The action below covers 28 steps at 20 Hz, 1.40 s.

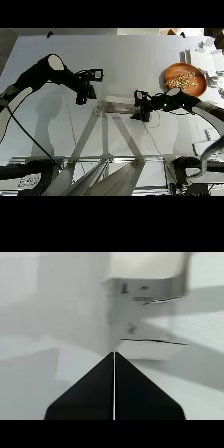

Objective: Fold the box and place the chain.

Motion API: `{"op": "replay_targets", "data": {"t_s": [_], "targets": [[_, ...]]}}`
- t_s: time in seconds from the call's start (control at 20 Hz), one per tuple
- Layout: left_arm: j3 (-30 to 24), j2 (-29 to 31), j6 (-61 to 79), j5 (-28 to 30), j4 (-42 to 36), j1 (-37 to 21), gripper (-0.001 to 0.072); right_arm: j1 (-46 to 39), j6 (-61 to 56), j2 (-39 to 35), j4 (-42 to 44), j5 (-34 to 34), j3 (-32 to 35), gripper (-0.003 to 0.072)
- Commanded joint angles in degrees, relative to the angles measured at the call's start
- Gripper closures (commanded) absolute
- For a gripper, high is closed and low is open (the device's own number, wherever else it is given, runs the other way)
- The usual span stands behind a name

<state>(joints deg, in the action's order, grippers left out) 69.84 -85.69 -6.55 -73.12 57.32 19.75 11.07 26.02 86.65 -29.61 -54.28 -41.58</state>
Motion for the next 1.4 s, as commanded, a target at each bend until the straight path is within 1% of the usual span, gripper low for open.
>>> {"op": "replay_targets", "data": {"t_s": [0.0, 0.05, 0.15, 0.25, 0.3, 0.4, 0.5, 0.75, 0.85, 1.05, 1.2, 1.35], "targets": [[-0.02, 1.79, -1.49, -7.19, 0.24, 1.68, 0.0696, 0.0, 0.0, 0.02, 0.02, 0.0, -0.04, 0.0167], [-0.04, 1.36, -1.55, -8.7, -1.57, 2.43, 0.0697, 0.0, 0.0, 0.02, 0.02, 0.0, -0.04, 0.0167], [-0.2, 0.5, -1.55, -8.46, -7.82, 3.45, 0.0701, 0.0, -0.02, 0.02, 0.02, -0.02, -0.02, 0.0167], [-0.2, 0.02, -1.42, -3.61, -15.37, 3.69, 0.0701, 0.0, 0.0, 0.02, 0.02, -0.02, -0.02, 0.0167], [-0.2, -0.11, -1.42, 0.39, -17.53, 3.69, 0.0701, 0.0, 0.0, 0.02, 0.02, -0.02, -0.02, 0.0167], [-0.26, -0.48, -1.66, 7.96, -18.08, 3.69, 0.0701, 0.0, 0.0, 0.02, 0.02, -0.02, -0.02, 0.0167], [-0.31, -1.46, -3.17, 12.94, -18.05, 3.69, 0.0701, 0.0, 0.0, 0.02, 0.02, -0.02, -0.04, 0.0167], [-0.31, -7.08, -5.53, 19.78, -17.94, 3.69, 0.0701, 0.0, 0.0, 0.02, 0.02, -0.04, -0.02, 0.0167], [-0.31, -9.51, -5.51, 20.87, -17.81, 3.91, 0.0701, 0.0, 0.0, 0.02, 0.02, -0.02, -0.02, 0.0167], [-0.31, -12.41, -5.51, 20.2, -17.79, 4.28, 0.0701, 0.0, 0.0, 0.02, 0.02, -0.02, -0.02, 0.0167], [-0.28, -11.45, -5.49, 19.37, -17.84, 3.91, 0.0701, 0.0, 0.0, 0.02, 0.02, -0.07, -0.04, 0.0167], [-0.31, -8.02, -5.46, 17.14, -16.94, 2.56, 0.07, 0.0, 0.0, 0.02, 0.02, -0.15, -0.02, 0.0167]]}}
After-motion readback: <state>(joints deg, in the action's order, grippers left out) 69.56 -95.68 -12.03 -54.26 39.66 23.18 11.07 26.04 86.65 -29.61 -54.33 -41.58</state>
